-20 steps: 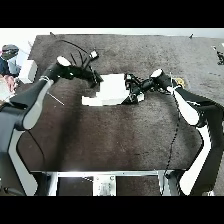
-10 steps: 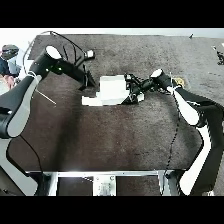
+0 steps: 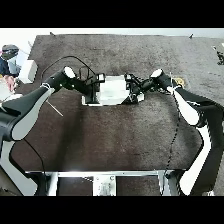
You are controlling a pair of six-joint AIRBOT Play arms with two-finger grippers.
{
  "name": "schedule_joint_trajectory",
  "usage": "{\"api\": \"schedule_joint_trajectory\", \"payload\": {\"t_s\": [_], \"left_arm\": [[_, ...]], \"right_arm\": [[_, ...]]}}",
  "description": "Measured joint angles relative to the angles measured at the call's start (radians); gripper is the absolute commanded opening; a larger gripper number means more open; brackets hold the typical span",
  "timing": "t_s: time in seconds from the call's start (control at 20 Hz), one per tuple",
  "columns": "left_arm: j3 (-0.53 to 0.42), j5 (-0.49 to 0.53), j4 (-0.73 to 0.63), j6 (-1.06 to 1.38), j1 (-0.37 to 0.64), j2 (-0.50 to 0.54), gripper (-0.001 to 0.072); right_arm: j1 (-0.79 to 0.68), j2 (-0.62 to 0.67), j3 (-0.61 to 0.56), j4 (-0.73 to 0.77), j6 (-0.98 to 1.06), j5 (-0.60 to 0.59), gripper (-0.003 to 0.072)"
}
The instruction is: Fold the box and place the chain.
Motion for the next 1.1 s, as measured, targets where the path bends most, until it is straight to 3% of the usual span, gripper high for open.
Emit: {"api": "schedule_joint_trajectory", "payload": {"t_s": [0.05,0.1,0.15,0.25,0.35,0.4,0.45,0.5,1.1], "left_arm": [[-0.008,0.015,0.0,0.005,-0.002,0.0,0.0715],[-0.014,0.024,0.0,0.009,-0.004,0.0,0.0639],[-0.019,0.027,-0.002,0.01,-0.006,0.0,0.0519],[-0.024,0.04,-0.002,0.014,-0.008,0.0,0.0403],[-0.027,0.043,-0.001,0.017,-0.008,0.0,0.0403],[-0.028,0.043,-0.002,0.018,-0.009,0.0,0.0334],[-0.029,0.044,-0.003,0.017,-0.01,0.0,0.0143],[-0.029,0.046,-0.004,0.018,-0.01,0.0,0.0113],[-0.03,0.047,-0.181,0.108,-0.01,-0.027,0.0114]], "right_arm": [[0.0,0.0,0.0,0.0,0.0,0.0,0.0439],[0.0,0.0,0.0,0.0,0.0,0.0,0.0439],[0.0,0.0,0.0,0.0,0.0,0.0,0.044],[0.0,0.0,0.0,0.0,0.0,0.0,0.0439],[0.0,0.0,0.0,0.0,0.0,0.0,0.044],[0.0,0.0,0.0,0.0,0.0,0.0,0.044],[0.0,0.0,0.0,0.0,0.0,0.0,0.0439],[0.0,0.0,0.0,0.0,0.0,0.0,0.044],[0.0,0.0,0.0,0.0,0.0,0.0,0.044]]}}
